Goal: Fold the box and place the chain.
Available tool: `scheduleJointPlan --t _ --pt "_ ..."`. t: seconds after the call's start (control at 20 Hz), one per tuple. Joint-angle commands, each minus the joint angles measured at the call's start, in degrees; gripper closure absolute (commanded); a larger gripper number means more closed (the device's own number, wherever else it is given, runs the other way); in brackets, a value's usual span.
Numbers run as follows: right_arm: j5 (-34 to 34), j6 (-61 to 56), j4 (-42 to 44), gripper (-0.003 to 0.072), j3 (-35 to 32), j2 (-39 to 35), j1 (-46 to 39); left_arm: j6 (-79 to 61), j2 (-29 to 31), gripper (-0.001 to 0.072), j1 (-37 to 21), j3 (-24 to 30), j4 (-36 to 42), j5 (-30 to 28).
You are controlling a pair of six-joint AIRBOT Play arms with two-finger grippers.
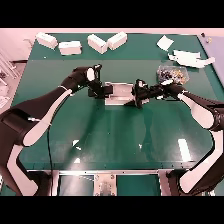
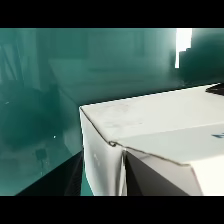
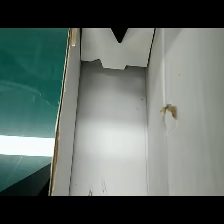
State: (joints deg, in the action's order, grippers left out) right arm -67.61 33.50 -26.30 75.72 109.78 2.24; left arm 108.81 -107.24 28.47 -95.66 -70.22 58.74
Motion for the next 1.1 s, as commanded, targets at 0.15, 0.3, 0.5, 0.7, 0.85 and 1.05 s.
scheduleJointPlan --t 0.15,0.3,0.5,0.7,0.85,1.05 --pt "0.02 0.00 -0.04 0.0105 -0.02 -0.04 0.04 2.49 -2.89 0.0395 0.68 -6.03 -3.34 4.98" --pt "0.02 0.00 -0.07 0.0105 -0.02 -0.04 0.04 3.85 -5.05 0.0395 1.14 -9.73 -3.96 8.76" --pt "0.02 0.00 -0.04 0.0105 -0.02 -0.04 0.04 6.38 -5.40 0.0395 1.14 -10.16 -4.31 9.09" --pt "0.02 0.00 -0.07 0.0105 -0.02 -0.04 0.04 7.30 -5.40 0.0395 1.14 -10.16 -5.25 9.31" --pt "0.02 0.00 -0.07 0.0105 -0.02 -0.04 0.04 7.37 -5.46 0.0396 1.14 -10.16 -5.49 9.75" --pt "0.02 0.00 -0.04 0.0105 -0.02 -0.04 0.04 7.87 -6.05 0.0396 1.88 -11.56 -6.75 11.04"
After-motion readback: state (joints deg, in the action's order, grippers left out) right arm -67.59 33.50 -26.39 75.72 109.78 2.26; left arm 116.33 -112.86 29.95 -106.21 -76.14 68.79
